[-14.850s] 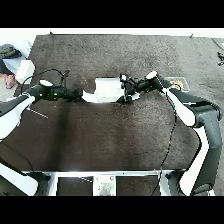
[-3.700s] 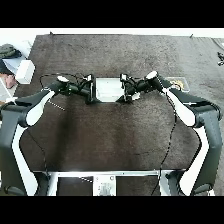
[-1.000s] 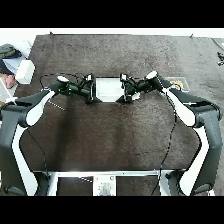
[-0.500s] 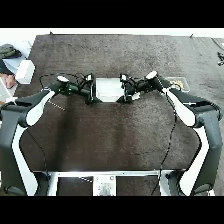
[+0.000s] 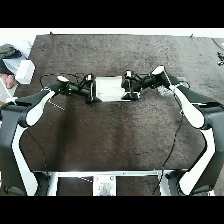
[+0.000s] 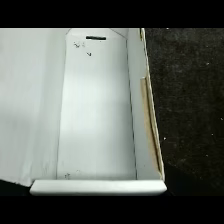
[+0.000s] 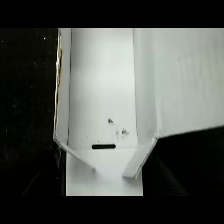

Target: Fold the box and place the chain.

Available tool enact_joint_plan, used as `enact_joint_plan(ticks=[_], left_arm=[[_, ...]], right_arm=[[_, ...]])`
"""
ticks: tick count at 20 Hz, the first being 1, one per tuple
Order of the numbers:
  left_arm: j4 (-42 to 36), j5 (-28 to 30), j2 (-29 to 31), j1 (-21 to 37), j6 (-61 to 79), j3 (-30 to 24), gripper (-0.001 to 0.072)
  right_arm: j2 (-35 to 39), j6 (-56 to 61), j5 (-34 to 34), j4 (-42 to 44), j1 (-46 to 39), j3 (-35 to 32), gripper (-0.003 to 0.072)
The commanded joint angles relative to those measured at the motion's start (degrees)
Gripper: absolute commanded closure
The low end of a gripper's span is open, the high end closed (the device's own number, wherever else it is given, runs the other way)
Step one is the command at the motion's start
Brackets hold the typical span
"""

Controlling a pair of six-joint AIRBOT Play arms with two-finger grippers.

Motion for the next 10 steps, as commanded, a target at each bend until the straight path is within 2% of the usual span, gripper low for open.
enact_joint_plan(ticks=[1, 2, 3, 4, 6, 8, 10], left_arm=[[0.11, 0.00, 0.02, 0.00, 0.11, -0.02, 0.0303], [0.13, -0.02, 0.02, 0.00, 0.11, -0.02, 0.0303], [0.11, -0.02, 0.02, 0.00, 0.11, -0.02, 0.0303], [0.11, -0.02, 0.02, 0.00, 0.11, -0.02, 0.0303], [0.11, -0.02, 0.02, 0.00, 0.11, -0.02, 0.0303], [0.11, 0.00, 0.02, 0.00, 0.11, -0.02, 0.0303], [0.11, -0.02, 0.02, 0.00, 0.09, -0.02, 0.0303]], right_arm=[[3.65, 2.97, 1.25, -2.16, -2.69, 0.07, 0.0094], [4.92, 3.15, 2.64, -1.77, -3.28, 0.07, 0.0097], [6.10, 3.45, 4.66, -0.42, -3.72, 0.07, 0.0179], [6.91, 3.52, 7.13, 2.23, -3.82, 0.07, 0.0383], [7.06, 3.54, 10.03, 9.18, -3.30, 0.04, 0.0682], [6.36, 4.33, 8.28, 13.33, -1.79, 0.00, 0.0700], [5.55, 8.26, 1.97, 14.01, 0.22, 0.00, 0.0701]])
